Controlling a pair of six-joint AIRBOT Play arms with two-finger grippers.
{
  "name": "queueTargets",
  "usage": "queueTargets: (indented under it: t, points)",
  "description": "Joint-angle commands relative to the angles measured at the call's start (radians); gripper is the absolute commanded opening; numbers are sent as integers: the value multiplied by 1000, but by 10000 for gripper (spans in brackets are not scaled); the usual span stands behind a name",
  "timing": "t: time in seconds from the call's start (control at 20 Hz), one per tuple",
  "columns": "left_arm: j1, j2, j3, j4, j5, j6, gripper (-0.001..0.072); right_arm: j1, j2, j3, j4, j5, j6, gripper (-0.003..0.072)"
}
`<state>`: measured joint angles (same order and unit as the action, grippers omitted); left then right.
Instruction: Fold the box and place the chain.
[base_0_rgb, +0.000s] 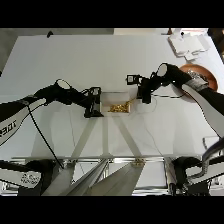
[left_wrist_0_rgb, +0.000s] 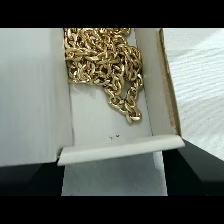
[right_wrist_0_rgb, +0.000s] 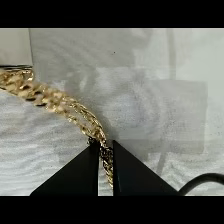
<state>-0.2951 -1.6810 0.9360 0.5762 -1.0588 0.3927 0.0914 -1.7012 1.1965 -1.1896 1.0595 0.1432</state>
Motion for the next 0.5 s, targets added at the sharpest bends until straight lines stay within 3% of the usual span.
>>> queueTargets:
  t: [0.0, 0.45]
  points:
    - [0, 0, 0, 0, 0, 0, 15, 26, 12, -1, -21, 50, 59, 9]
    - [0, 0, 0, 0, 0, 0, 15, 127, 272, -1, -13, 46, 272, 8]
